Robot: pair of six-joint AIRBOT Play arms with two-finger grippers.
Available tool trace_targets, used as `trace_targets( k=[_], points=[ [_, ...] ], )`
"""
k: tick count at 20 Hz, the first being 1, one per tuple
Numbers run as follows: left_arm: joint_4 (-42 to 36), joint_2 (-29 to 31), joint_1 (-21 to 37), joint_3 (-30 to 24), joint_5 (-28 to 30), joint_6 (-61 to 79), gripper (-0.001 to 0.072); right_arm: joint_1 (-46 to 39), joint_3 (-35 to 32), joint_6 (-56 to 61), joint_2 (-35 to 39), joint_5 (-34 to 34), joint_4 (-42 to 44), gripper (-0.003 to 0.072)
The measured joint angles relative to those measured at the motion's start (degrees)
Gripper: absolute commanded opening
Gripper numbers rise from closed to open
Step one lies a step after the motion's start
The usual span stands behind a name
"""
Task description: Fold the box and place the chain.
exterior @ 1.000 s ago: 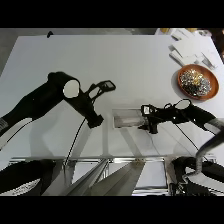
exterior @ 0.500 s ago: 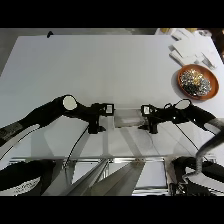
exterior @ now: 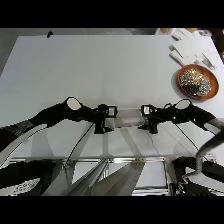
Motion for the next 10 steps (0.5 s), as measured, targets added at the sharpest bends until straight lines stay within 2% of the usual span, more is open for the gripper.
trace_targets(
  k=[8, 9, 10],
  points=[
    [-3.67, -1.81, -1.6, -0.35, 3.45, 0.57, 0.0687, 0.0, 0.0, -0.02, 0.0, 0.0, 0.02, 0.0296],
    [-4.13, -1.99, -1.68, -0.35, 4.0, 0.59, 0.0628, 0.0, 0.02, -0.02, 0.0, 0.0, 0.02, 0.0296],
    [-4.48, -2.14, -1.7, -0.35, 4.28, 0.57, 0.0538, 0.0, 0.0, 0.09, 0.0, 0.0, 0.04, 0.0296]
  ],
)
